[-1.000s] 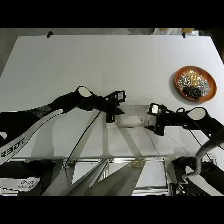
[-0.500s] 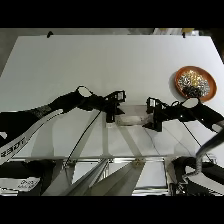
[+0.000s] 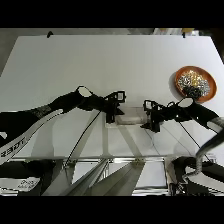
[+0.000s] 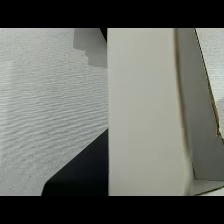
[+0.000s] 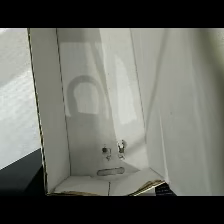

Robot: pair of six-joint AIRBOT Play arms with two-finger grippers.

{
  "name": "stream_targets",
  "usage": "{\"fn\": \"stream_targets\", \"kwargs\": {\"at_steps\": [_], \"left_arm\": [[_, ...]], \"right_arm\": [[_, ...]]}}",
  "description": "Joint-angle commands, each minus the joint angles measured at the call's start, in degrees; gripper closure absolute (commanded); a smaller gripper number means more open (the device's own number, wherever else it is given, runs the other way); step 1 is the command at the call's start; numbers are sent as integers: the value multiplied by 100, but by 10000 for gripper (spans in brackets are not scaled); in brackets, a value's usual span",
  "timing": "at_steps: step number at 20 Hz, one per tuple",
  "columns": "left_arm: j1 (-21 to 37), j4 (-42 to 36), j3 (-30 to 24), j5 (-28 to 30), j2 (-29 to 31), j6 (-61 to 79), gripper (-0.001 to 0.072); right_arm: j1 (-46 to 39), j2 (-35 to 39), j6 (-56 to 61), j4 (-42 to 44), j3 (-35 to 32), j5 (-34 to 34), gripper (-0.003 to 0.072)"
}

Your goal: Fold the box and place the chain.

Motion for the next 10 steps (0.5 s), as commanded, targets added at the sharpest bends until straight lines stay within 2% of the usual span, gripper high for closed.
{"fn": "stream_targets", "kwargs": {"at_steps": [1,3,10], "left_arm": [[-2,-7,-2,22,-4,-2,701],[-2,-7,-2,22,-2,-2,701],[-2,-7,-2,22,-4,-2,701]], "right_arm": [[20,-22,-39,-85,2,-33,304],[22,-22,-39,-289,2,-35,330],[22,-20,-39,-374,2,-31,330]]}}
